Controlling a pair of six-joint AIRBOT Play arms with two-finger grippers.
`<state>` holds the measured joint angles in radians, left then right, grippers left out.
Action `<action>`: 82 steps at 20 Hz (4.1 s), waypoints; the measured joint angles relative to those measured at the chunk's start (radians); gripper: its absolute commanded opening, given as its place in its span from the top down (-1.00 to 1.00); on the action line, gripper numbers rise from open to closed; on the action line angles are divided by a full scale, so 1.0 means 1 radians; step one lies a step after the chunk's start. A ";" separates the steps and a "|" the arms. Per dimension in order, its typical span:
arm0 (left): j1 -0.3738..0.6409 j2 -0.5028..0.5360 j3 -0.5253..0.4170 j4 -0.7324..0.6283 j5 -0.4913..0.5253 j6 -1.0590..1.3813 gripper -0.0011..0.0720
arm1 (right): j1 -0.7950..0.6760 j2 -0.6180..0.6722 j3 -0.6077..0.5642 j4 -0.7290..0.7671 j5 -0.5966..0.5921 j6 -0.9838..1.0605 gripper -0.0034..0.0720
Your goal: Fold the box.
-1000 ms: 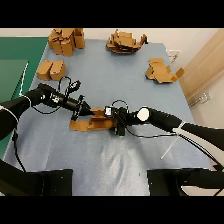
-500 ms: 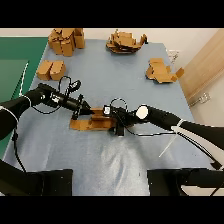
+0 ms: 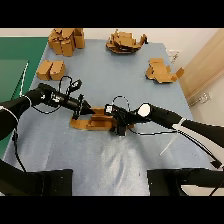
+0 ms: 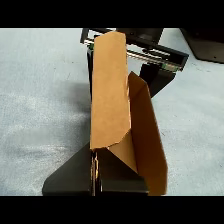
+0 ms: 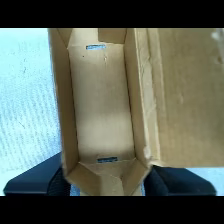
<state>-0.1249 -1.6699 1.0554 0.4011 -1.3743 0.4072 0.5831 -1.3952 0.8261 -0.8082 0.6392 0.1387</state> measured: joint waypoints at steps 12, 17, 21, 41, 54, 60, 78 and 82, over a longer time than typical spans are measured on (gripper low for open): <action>0.000 -0.001 0.004 0.010 -0.002 -0.046 -0.69 | -0.005 0.000 0.000 -0.005 0.009 -0.002 -0.12; 0.039 -0.001 0.066 -0.026 -0.034 -0.236 -0.36 | -0.005 0.000 0.000 -0.019 0.009 -0.002 -0.12; 0.109 0.000 0.129 -0.012 -0.213 -0.393 0.94 | -0.005 0.000 0.000 -0.023 0.009 -0.008 -0.12; -0.212 0.174 -0.050 -0.053 0.230 -0.493 0.93 | -0.005 0.000 0.000 -0.026 0.002 -0.010 -0.12; -0.239 0.089 0.002 0.128 0.417 -0.472 0.93 | -0.006 0.000 -0.001 -0.025 0.008 -0.008 -0.12; -0.257 0.053 0.071 0.190 0.326 -0.486 0.93 | -0.006 0.000 -0.001 -0.025 0.008 -0.009 -0.12; -0.030 0.560 -0.138 0.475 0.129 -0.671 0.92 | -0.006 0.000 -0.001 -0.026 -0.002 -0.010 -0.12; -0.145 0.592 -0.277 0.513 0.227 -0.584 -0.14 | -0.005 0.000 -0.001 -0.026 -0.008 -0.010 -0.12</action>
<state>-0.2699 -1.0779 0.7780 0.9146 -1.1473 -0.1772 0.5777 -1.3949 0.8253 -0.8341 0.6315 0.1287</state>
